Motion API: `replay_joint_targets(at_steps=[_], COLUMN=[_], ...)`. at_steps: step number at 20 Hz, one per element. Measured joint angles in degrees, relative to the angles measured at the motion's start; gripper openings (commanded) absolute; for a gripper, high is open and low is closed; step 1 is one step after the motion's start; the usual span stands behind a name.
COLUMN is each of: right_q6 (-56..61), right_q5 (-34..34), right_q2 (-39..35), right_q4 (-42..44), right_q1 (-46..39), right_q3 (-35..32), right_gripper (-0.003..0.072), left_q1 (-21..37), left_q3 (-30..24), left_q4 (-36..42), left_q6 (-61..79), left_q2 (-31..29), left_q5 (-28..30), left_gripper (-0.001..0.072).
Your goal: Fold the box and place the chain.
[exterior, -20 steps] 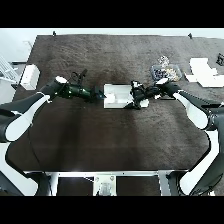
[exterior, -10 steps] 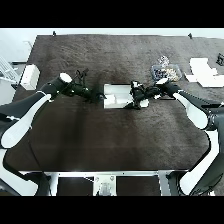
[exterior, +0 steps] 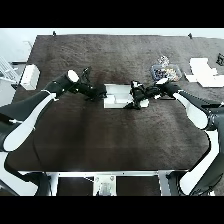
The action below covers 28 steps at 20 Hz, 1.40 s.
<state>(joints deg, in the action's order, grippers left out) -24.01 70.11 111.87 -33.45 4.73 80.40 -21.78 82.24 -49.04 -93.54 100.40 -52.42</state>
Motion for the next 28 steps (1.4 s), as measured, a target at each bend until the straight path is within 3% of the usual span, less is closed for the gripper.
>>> replay_joint_targets(at_steps=[12, 21, 28], right_q6=[-0.2, -0.1, -0.1], right_q5=[0.2, 0.1, 0.1], right_q2=[0.0, 0.0, 0.0], right_q4=[0.0, 0.0, 0.0], right_q1=[0.0, 0.0, 0.0], right_q3=[0.0, 0.0, 0.0], right_gripper=[0.0599, 0.0599, 0.0599], left_q1=[-4.2, -5.5, -7.5], left_q3=[2.3, 2.8, 8.2], left_q4=[-13.8, -17.2, -23.8], left_q6=[-10.9, -12.3, -17.6], left_q2=[0.1, 0.6, 3.2], left_q5=[1.0, 1.3, -4.1], left_gripper=[0.0288, 0.0288, 0.0288])
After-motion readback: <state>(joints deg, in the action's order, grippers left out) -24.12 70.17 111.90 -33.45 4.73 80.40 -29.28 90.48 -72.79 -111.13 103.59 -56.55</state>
